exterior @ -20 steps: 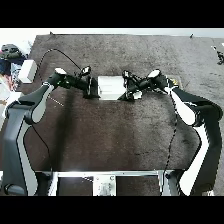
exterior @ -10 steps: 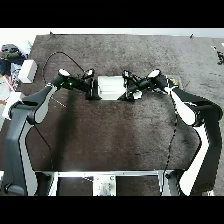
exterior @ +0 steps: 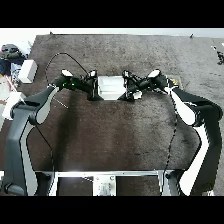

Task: Fold the box and place the chain.

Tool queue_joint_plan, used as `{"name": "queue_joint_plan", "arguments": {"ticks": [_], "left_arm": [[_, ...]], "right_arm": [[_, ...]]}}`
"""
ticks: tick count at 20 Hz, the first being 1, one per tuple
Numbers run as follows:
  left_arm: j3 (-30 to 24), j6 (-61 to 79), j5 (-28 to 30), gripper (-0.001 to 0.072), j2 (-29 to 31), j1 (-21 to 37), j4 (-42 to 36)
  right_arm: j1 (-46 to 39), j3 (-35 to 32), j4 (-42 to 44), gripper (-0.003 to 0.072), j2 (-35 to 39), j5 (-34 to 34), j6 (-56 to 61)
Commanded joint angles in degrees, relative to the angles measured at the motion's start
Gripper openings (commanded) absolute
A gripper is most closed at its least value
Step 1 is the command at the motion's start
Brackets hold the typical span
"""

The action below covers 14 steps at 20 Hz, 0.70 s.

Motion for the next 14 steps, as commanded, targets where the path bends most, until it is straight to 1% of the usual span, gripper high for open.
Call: {"name": "queue_joint_plan", "arguments": {"ticks": [1, 6, 7, 8, 9, 14], "left_arm": [[0.02, -1.64, 0.13, 0.0712, -0.04, -0.11, 1.25], [0.02, -3.06, 0.50, 0.0710, -0.02, -0.11, 2.71], [0.02, -3.06, 0.31, 0.0643, -0.02, -0.13, 2.69], [0.02, -3.06, 0.24, 0.0470, -0.02, -0.11, 2.62], [0.02, -3.02, -0.20, 0.0498, -0.02, -0.11, 2.32], [0.02, -2.89, -0.98, 0.0494, -0.02, -0.11, 2.29]], "right_arm": [[0.07, -0.02, 0.00, 0.0454, 0.00, 0.02, 0.00], [0.07, -0.02, 0.00, 0.0454, 0.00, 0.02, 0.00], [0.07, -0.02, 0.00, 0.0454, 0.00, 0.02, 0.00], [0.07, -0.02, 0.00, 0.0454, 0.00, 0.02, 0.00], [0.07, -0.02, 0.00, 0.0454, 0.00, 0.02, 0.00], [0.07, -0.02, 0.00, 0.0454, 0.00, 0.02, 0.00]]}}
